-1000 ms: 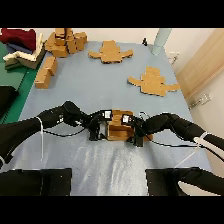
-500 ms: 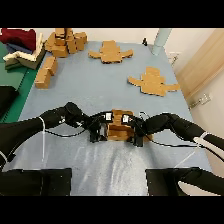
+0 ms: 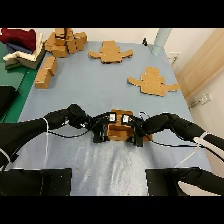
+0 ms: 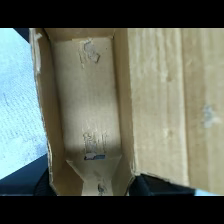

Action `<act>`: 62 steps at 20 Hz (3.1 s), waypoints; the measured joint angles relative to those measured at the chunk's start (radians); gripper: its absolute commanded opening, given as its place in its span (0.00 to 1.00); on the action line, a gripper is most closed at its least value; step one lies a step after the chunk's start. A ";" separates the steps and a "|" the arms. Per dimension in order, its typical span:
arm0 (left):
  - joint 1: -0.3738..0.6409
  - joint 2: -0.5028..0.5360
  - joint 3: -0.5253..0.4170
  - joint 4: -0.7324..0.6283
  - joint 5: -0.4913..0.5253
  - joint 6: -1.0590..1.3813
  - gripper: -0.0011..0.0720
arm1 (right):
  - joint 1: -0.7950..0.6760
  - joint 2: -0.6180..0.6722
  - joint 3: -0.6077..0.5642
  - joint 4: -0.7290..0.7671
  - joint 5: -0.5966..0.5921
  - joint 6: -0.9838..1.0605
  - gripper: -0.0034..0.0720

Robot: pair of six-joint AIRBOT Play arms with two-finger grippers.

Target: Fold the box.

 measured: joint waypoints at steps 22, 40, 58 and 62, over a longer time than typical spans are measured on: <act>-0.004 -0.007 0.000 -0.003 0.004 0.000 0.55 | 0.000 0.000 0.000 0.000 0.000 0.001 0.72; -0.004 -0.007 0.000 -0.002 0.005 0.000 0.55 | 0.000 0.000 0.000 0.005 -0.001 0.000 0.77; -0.004 -0.007 0.000 -0.003 0.005 -0.001 0.55 | -0.007 0.373 0.000 -0.249 -0.223 0.575 0.99; -0.004 -0.007 0.000 -0.003 0.005 -0.001 0.55 | -0.007 0.489 0.000 -0.130 -0.320 0.861 0.99</act>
